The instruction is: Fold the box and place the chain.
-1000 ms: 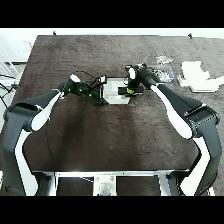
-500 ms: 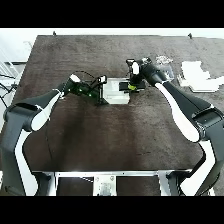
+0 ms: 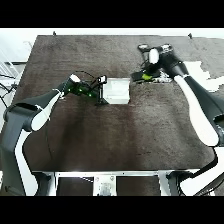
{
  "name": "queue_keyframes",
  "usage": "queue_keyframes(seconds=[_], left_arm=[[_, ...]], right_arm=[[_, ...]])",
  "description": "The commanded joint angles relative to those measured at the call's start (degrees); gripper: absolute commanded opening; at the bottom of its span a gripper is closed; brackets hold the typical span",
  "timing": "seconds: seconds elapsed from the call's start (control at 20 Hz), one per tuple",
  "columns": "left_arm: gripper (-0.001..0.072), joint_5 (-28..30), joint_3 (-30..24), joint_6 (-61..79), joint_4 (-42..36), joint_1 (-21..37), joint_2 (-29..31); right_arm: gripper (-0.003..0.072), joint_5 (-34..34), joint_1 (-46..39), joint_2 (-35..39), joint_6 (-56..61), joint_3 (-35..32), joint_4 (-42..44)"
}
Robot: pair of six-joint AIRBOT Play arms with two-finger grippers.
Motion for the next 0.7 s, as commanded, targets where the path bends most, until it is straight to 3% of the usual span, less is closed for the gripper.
queue_keyframes(seconds=[0.0, 0.3, 0.65], left_arm=[[0.0401, 0.0, 0.0, 0.0, 0.0, 0.0, 0.0], [0.0401, 0.1, 0.0, 0.0, 0.0, 0.0, 0.0], [0.0401, 0.1, 0.0, 0.0, 0.0, 0.0, 0.0]], right_arm=[[0.0406, -5.8, -7.7, 1.1, -4.4, 0.0, -0.7], [0.0394, -16.8, -17.5, -2.8, -18.5, 0.0, 13.9], [0.036, -20.8, -18.0, -11.3, -26.2, 3.2, 17.6]])
